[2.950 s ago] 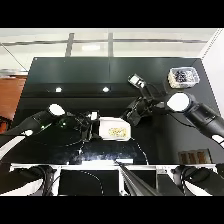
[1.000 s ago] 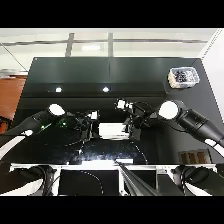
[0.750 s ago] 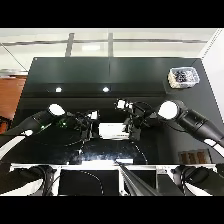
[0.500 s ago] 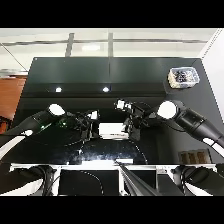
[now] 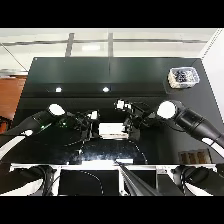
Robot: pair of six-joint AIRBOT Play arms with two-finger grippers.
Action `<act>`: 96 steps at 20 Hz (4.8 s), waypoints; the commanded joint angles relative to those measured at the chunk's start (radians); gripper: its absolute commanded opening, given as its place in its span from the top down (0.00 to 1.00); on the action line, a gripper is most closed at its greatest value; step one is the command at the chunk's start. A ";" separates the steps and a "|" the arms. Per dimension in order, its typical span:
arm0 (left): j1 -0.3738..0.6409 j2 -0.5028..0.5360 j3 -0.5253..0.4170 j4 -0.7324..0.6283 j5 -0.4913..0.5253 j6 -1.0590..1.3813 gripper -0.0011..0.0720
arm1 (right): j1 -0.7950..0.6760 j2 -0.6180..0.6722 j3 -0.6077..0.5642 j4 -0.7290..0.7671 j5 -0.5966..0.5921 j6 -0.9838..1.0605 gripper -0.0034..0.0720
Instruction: Fold the box and place the chain.
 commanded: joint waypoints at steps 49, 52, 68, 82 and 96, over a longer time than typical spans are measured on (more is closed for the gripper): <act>0.000 -0.001 0.000 0.000 -0.002 0.000 0.32 | -0.049 0.073 0.020 0.026 0.142 0.472 0.86; 0.000 -0.001 0.000 0.000 -0.001 0.000 0.32 | -0.051 0.054 -0.074 0.262 0.029 0.500 0.93; 0.000 -0.003 0.000 0.001 -0.002 0.000 0.32 | -0.051 -0.140 -0.096 0.373 -0.081 0.472 0.92; 0.025 0.261 0.029 0.106 -0.028 -0.207 0.01 | -0.498 0.231 0.097 0.042 0.138 0.577 0.90; -0.232 -0.011 0.215 0.062 0.065 -0.296 0.01 | -0.531 0.231 0.097 -0.061 0.064 0.659 0.90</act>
